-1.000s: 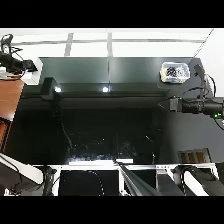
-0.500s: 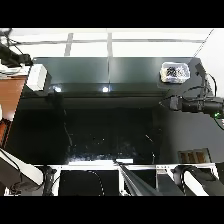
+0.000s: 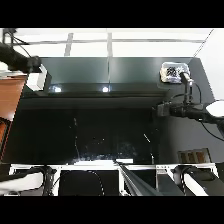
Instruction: Fold the box and place the chain.
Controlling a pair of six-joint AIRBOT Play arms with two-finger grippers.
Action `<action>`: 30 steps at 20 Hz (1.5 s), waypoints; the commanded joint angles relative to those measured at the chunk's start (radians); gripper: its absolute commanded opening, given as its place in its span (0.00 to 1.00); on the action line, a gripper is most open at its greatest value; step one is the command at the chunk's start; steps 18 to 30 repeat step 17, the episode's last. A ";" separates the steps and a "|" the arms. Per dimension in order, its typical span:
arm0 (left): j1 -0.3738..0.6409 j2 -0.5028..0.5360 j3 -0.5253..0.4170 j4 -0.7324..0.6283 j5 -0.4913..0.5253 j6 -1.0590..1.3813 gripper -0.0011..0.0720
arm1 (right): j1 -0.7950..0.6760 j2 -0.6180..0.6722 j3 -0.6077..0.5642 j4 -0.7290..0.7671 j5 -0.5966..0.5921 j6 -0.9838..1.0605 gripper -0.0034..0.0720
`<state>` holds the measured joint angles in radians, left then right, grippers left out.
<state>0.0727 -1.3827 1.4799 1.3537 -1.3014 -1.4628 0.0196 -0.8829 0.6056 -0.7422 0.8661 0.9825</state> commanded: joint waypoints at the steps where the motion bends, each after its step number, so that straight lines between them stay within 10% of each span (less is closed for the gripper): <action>1: -0.135 0.320 -0.497 -0.019 0.290 -0.002 0.05 | 0.040 0.000 -0.044 -0.156 -0.072 -0.002 0.07; 7: -0.171 0.594 -0.838 -0.026 0.343 -0.010 0.05 | 0.040 0.000 -0.044 -0.160 -0.039 -0.003 0.07; 30: -0.171 0.598 -0.844 -0.028 0.352 -0.010 0.05 | 0.040 0.000 -0.044 -0.160 -0.039 -0.003 0.07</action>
